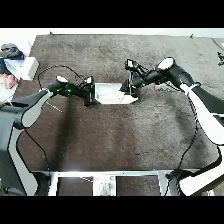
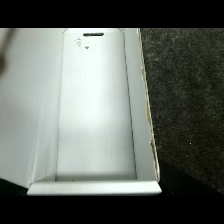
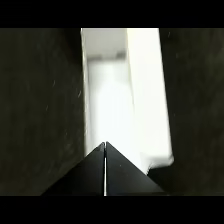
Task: Fold the box and place the chain.
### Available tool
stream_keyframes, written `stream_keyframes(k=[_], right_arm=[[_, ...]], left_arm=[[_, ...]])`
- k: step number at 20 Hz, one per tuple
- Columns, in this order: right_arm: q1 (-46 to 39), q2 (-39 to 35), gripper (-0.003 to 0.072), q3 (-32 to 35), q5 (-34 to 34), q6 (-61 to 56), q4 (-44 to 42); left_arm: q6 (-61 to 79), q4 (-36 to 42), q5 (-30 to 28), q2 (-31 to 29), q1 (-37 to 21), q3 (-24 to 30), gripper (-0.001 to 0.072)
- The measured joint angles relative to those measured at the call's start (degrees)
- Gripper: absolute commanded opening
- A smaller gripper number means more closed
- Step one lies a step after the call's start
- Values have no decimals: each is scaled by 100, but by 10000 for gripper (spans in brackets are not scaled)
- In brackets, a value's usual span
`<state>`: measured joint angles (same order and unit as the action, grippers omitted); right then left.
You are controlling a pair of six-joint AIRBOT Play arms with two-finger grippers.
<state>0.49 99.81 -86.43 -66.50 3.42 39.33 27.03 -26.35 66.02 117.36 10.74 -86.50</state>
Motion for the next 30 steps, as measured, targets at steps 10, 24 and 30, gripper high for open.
stream_keyframes(k=[10,24,30], right_arm=[[35,354,-12,0,1394,-24,-581],[96,977,-13,-2,2048,-33,-671],[101,645,-12,2,2022,-24,-623]], left_arm=[[-2,2,0,0,0,0,534],[-9,7,0,0,0,2,534],[2,-4,2,0,0,0,534]])
